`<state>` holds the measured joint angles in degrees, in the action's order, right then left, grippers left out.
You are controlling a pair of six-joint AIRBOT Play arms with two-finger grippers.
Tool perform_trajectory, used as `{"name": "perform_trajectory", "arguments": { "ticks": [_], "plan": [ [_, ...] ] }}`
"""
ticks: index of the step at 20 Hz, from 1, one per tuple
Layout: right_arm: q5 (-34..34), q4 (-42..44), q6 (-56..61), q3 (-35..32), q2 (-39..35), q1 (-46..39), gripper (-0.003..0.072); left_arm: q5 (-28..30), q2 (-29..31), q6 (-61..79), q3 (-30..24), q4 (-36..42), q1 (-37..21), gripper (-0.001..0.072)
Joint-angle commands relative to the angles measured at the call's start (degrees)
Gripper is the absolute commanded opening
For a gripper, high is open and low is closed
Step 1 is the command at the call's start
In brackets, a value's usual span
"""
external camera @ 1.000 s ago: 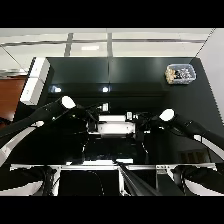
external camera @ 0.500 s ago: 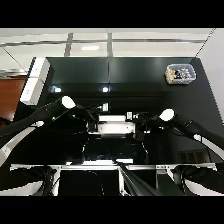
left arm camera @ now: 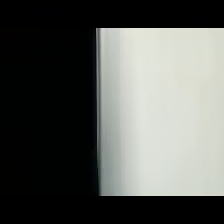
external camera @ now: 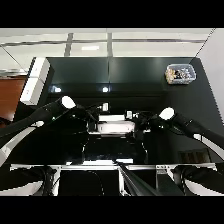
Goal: Fold the box and place the chain.
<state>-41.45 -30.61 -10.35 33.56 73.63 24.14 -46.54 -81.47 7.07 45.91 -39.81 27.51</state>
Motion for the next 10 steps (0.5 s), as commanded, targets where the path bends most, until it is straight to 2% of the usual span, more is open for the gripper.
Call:
{"name": "perform_trajectory", "arguments": {
  "ticks": [1, 10],
  "plan": [
    [0.37, 0.11, -0.39, 0.09, 0.79, 0.04, 0.0713, -0.02, -0.04, 0.04, 0.07, -0.02, 0.00, 0.0027],
    [0.81, -2.10, 0.90, 0.52, 1.31, 1.40, 0.0712, -0.02, -0.04, 0.02, 0.07, -0.02, -0.02, 0.0027]
  ]
}}
